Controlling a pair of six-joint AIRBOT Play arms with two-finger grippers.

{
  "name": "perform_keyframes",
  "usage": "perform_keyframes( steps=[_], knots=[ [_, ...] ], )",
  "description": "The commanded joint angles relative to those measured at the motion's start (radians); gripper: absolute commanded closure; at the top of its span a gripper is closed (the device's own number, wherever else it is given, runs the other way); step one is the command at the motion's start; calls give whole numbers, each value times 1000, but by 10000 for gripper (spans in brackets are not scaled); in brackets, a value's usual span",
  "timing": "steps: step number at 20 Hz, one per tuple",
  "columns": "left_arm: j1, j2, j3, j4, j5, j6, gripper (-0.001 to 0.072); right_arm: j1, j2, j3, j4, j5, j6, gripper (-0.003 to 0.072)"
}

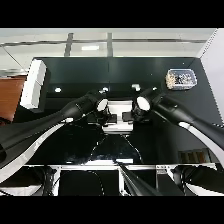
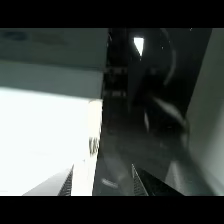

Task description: Fold the box and place the chain.

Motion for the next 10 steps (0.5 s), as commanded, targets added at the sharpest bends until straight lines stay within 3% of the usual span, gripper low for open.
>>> perform_keyframes(
  steps=[1, 3, 6, 9, 10],
  knots=[
    [1, 0, 1, -3, 2, -1, 683, -6, 135, 62, -152, 62, -48, 269],
    [1, 0, 1, -2, 3, -1, 683, -46, 225, 67, -343, 71, -48, 270],
    [1, 0, 1, -1, 3, -1, 683, -187, 250, 59, -589, 65, -64, 270],
    [1, 0, 1, 0, 3, -1, 683, -414, 246, -13, -569, -178, -88, 270],
    [1, 0, 1, 0, 3, -1, 683, -490, 237, -49, -538, -285, -81, 228]
  ],
)
